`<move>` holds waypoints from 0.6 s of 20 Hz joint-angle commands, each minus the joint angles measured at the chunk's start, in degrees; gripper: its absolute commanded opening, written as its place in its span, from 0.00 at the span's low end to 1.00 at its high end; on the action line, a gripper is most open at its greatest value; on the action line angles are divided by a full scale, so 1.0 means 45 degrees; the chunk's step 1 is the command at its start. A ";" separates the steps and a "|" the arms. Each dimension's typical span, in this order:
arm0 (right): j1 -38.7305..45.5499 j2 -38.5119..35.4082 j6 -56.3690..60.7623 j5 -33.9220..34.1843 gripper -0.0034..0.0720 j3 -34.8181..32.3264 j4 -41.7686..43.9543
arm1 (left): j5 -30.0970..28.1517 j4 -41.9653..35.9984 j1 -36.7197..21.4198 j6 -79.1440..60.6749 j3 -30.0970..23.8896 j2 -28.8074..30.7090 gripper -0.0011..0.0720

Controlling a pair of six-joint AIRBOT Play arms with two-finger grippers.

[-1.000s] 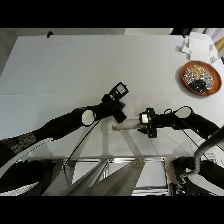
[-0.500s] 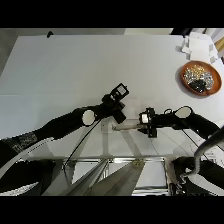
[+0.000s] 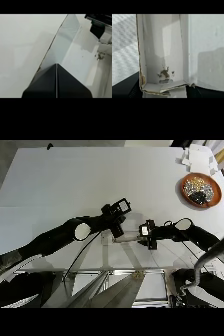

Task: Fold the box and place the chain.

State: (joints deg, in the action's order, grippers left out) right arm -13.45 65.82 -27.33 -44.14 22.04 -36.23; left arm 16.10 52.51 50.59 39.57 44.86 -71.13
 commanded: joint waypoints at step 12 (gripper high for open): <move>0.0000 0.0010 0.0010 -0.0010 0.47 -0.0005 0.0010 | 0.8208 0.4551 0.0010 -0.0034 -0.0010 0.3094 0.03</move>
